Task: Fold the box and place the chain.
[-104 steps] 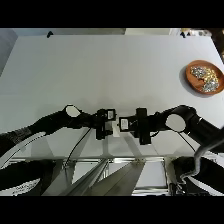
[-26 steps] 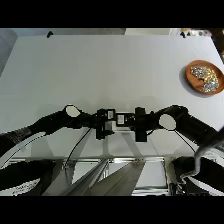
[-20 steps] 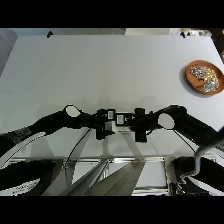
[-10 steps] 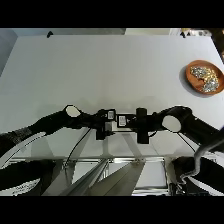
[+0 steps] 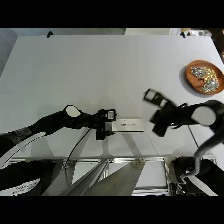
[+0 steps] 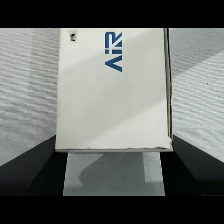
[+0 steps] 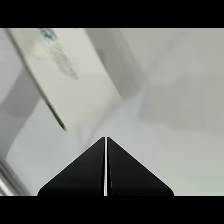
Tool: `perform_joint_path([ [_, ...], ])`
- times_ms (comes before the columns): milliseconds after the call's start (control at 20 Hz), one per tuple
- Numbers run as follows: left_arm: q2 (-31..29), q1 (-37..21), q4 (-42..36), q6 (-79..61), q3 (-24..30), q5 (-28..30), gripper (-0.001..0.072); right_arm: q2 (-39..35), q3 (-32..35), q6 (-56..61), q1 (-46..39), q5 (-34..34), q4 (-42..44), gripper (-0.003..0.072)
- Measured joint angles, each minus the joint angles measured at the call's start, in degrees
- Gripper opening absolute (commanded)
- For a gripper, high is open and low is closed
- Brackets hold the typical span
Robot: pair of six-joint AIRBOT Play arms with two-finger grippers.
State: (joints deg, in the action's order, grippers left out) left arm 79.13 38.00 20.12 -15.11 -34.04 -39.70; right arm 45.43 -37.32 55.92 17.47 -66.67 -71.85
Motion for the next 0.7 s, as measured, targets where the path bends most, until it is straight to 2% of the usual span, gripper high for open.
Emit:
perform_joint_path([
  [150,0.0,0.0,0.0,-0.1,0.0,0.0,0.0312,0.6,0.1,7.8,-10.5,-0.7,-1.4,0.0027],
  [250,0.0,0.0,0.0,-0.1,0.0,0.0,0.0312,1.4,0.2,11.7,-14.0,-0.1,-3.8,0.0027],
  [500,0.0,0.0,0.0,-0.1,0.0,0.0,0.0312,4.9,0.2,18.0,-17.2,-2.3,-13.2,0.0028],
  [700,0.0,0.0,0.0,-0.1,0.0,0.0,0.0312,5.9,0.2,19.5,-17.7,-3.1,-15.7,0.0028],
])
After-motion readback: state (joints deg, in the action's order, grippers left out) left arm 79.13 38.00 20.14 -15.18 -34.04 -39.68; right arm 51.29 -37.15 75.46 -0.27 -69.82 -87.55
